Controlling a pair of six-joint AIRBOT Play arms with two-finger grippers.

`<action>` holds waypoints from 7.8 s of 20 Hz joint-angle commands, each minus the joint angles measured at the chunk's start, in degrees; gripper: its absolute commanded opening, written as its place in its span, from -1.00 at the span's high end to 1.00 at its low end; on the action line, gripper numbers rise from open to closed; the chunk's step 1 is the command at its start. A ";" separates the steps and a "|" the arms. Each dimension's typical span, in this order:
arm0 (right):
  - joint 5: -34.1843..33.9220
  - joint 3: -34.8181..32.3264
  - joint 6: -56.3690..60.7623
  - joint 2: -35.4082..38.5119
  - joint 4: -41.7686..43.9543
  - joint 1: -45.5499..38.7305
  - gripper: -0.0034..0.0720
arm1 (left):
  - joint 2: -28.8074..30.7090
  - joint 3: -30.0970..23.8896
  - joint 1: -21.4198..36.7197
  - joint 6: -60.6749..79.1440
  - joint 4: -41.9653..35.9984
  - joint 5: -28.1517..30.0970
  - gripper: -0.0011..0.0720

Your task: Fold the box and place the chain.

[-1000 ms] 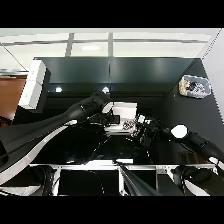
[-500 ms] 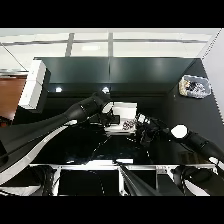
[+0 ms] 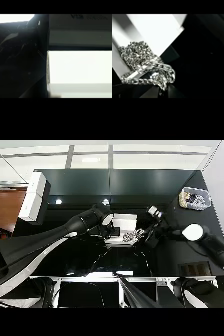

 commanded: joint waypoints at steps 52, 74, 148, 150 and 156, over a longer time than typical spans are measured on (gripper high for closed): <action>16.79 15.85 31.06 2.82 -1.92 -11.87 -0.28 | 27.67 -24.11 31.91 47.89 -24.11 15.06 -0.61; 15.87 15.85 35.08 2.82 -1.92 -11.85 -0.28 | 10.86 -30.14 19.85 147.51 -54.99 27.12 -0.98; 12.11 16.63 -19.93 -18.36 5.14 7.34 0.10 | 9.18 -27.91 19.54 148.82 -55.45 23.91 0.01; 11.47 16.26 -19.37 -18.36 6.27 7.34 0.10 | 9.18 -27.91 19.54 148.82 -55.45 23.91 0.01; 12.07 16.28 -19.34 -18.36 6.69 7.32 0.08 | 9.18 -27.91 19.54 148.82 -55.45 23.91 0.01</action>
